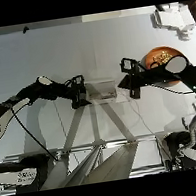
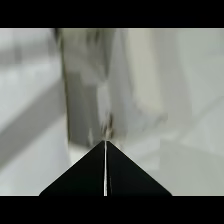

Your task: Fold the box and place the chain.

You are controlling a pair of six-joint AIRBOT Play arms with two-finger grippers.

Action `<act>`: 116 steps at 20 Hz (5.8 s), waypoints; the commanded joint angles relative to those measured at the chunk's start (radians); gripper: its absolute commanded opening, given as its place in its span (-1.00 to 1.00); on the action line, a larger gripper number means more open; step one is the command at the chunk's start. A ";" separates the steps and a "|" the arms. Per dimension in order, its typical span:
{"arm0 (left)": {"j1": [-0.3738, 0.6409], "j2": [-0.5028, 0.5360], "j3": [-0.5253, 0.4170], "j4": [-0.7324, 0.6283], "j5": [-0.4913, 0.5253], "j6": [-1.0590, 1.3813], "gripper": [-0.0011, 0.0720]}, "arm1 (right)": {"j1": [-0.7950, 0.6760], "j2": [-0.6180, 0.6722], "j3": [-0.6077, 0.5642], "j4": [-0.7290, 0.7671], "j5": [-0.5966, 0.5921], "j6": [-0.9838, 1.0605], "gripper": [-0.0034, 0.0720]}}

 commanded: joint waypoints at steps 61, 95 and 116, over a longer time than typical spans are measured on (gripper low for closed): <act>0.000 0.000 -0.001 0.000 -0.001 0.000 0.11 | 0.136 -0.099 0.003 -0.169 -0.166 0.053 -0.89; 0.000 0.000 -0.001 0.000 -0.001 0.000 0.11 | -0.145 -0.089 -0.287 0.406 -0.080 0.741 -0.87; 0.000 0.000 -0.001 0.000 -0.001 0.000 0.11 | 0.105 -0.089 -0.230 0.405 -0.407 0.824 0.32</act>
